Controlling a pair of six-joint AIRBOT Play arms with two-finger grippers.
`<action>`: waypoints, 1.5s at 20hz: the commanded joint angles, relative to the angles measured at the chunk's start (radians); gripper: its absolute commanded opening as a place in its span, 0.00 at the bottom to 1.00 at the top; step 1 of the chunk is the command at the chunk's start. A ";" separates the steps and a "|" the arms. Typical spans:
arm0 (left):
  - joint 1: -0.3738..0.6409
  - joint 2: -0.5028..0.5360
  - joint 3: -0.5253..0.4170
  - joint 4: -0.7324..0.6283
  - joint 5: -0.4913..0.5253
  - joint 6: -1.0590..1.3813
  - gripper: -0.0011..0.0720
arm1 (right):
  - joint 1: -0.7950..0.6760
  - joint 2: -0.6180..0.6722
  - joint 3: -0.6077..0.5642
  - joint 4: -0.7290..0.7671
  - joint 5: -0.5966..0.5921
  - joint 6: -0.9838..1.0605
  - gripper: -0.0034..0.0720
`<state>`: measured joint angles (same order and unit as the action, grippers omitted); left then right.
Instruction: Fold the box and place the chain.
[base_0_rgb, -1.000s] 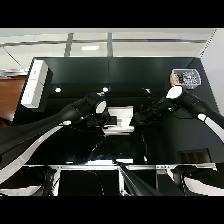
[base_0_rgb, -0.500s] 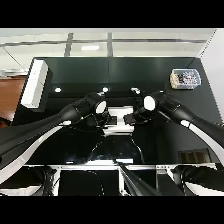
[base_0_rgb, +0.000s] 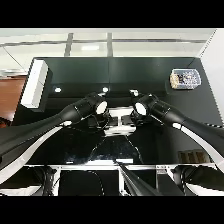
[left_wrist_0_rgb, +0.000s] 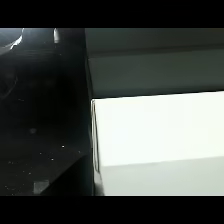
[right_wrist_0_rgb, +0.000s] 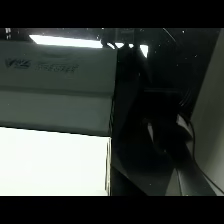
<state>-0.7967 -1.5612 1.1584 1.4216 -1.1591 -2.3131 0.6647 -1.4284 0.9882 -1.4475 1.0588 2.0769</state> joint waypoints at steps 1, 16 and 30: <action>0.001 0.000 0.000 0.005 0.002 0.002 0.05 | 0.004 -0.002 0.002 0.022 -0.010 0.014 0.09; 0.002 0.000 0.000 0.006 0.003 0.002 0.05 | 0.002 0.037 0.020 0.058 0.027 -0.004 0.50; 0.001 0.000 0.000 0.009 0.003 0.002 0.05 | -0.588 0.257 0.026 -0.478 -0.359 -0.182 0.94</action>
